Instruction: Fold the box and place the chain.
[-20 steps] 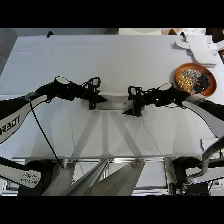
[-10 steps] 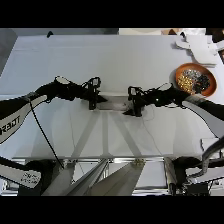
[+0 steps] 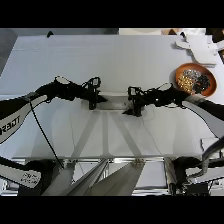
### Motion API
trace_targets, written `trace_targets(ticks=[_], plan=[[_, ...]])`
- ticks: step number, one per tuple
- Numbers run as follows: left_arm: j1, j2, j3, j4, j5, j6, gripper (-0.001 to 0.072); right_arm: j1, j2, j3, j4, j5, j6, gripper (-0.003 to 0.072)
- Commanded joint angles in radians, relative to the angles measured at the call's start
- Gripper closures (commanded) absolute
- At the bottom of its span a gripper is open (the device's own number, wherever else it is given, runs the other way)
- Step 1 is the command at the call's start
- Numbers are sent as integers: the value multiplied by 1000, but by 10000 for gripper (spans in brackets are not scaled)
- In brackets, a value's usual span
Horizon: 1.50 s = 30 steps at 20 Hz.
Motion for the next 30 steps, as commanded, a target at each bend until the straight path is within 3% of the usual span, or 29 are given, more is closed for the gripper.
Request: trace_targets(ticks=[1, 25, 28, 30], plan=[[0, 0, 1, 0, 0, 0, 701, 1, 0, 1, -3, -4, -2, 321], [0, 0, 1, 0, -1, -1, 701, 1, 0, 1, -3, -3, -2, 327], [0, 0, 1, 0, -21, 0, 661, 1, 0, 1, -3, -3, -2, 327], [0, 2, 1, 0, -22, 0, 508, 1, 0, 1, -3, -3, -2, 327]])
